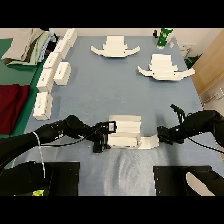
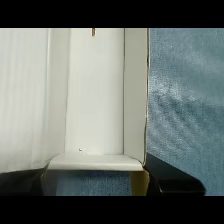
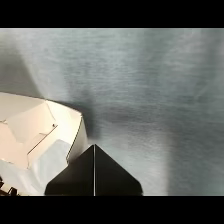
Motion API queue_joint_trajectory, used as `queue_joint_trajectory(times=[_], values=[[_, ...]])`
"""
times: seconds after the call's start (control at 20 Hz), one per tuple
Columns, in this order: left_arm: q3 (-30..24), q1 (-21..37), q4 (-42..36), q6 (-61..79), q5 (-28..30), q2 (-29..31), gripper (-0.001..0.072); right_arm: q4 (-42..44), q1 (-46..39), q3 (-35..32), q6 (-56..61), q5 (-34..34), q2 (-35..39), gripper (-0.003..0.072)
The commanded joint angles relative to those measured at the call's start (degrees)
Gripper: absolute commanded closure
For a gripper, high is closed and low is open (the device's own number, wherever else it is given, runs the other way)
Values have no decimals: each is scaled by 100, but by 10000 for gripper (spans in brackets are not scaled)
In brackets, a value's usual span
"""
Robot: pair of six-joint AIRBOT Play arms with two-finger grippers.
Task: Fold the box.
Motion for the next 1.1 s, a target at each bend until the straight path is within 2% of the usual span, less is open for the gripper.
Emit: queue_joint_trajectory(times=[0.0,0.45,0.7,0.8,1.0,1.05], values=[[4,2,0,0,2,0,172,155,13,-11,-146,7,-4,682],[4,2,0,0,0,0,172,278,564,-262,-140,658,-348,681],[4,2,0,0,0,0,172,457,975,-201,-138,667,-343,680],[4,2,0,0,0,2,172,459,1008,-57,-136,599,-337,580],[4,2,0,0,0,0,172,450,1005,304,-133,452,-278,564],[4,2,0,0,2,0,172,448,1005,391,-133,361,-278,349]])
